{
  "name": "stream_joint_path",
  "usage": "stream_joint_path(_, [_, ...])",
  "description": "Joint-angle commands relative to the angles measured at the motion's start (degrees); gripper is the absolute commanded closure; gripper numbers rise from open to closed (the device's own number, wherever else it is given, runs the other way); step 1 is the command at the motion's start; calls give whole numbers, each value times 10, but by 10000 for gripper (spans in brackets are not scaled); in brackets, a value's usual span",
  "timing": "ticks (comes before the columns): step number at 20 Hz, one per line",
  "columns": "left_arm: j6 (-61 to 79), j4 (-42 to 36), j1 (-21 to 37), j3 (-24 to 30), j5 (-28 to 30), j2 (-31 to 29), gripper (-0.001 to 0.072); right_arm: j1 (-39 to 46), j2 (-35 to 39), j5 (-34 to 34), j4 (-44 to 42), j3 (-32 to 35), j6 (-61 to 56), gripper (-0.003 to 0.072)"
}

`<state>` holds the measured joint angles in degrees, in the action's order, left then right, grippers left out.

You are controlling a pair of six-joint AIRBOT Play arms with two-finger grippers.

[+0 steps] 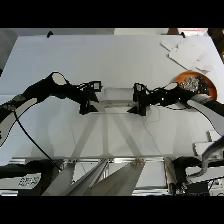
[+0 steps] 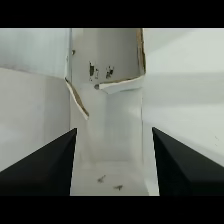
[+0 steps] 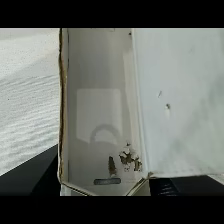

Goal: Fold the box and place the chain.

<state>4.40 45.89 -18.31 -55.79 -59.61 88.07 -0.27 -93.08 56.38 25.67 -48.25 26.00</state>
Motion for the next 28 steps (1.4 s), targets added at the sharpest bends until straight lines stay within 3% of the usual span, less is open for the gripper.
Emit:
stream_joint_path(1, [33,-30,-3,7,9,14,222,0,0,0,0,0,0,287])
stream_joint_path(7, [47,-59,-14,7,7,29,225,0,0,0,0,0,0,287])
stream_joint_path(8, [51,-63,-15,7,7,30,268,0,0,0,0,0,0,287])
stream_joint_path(17, [79,-65,-17,7,41,30,323,0,0,0,0,0,0,287])
stream_joint_path(19, [78,-67,-17,7,48,30,376,0,0,0,0,0,0,287])
stream_joint_path(21, [79,-83,-18,7,48,30,379,0,0,0,0,0,0,287])
stream_joint_path(24, [79,-103,-18,7,47,30,508,0,0,0,0,0,0,287])
stream_joint_path(28, [79,-107,-18,7,38,35,509,0,0,0,0,0,0,287])
